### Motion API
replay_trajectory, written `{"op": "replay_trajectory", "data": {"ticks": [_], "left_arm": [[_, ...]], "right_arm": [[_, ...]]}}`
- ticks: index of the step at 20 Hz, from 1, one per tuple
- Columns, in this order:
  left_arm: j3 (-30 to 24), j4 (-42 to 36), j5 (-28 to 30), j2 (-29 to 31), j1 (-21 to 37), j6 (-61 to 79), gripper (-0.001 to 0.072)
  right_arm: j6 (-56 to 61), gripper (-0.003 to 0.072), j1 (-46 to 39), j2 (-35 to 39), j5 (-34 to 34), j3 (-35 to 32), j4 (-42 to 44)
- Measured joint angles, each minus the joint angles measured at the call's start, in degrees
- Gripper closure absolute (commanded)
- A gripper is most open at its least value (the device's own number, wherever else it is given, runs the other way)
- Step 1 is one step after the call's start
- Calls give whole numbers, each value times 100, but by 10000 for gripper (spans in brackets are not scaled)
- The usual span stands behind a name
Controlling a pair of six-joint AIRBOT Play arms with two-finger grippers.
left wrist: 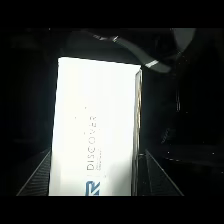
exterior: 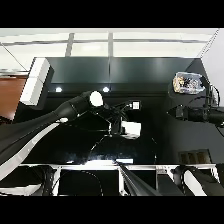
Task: Fold the box and place the chain.
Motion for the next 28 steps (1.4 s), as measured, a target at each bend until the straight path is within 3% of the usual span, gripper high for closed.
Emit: {"op": "replay_trajectory", "data": {"ticks": [17,18,19,20,25,28], "left_arm": [[0,605,280,-291,-415,-4,3],[0,645,282,-310,-439,-4,69],[0,673,289,-321,-463,-7,276],[2,699,304,-323,-479,-2,314],[0,1001,-208,-94,-278,-789,314],[0,1738,-901,179,186,-2035,314]], "right_arm": [[2,674,0,-2,0,0,-11],[2,674,0,0,0,0,-11],[2,674,0,0,-2,0,-9],[2,674,0,0,0,0,-9],[2,674,0,0,-2,0,-9],[4,674,0,0,-2,0,-9]]}}
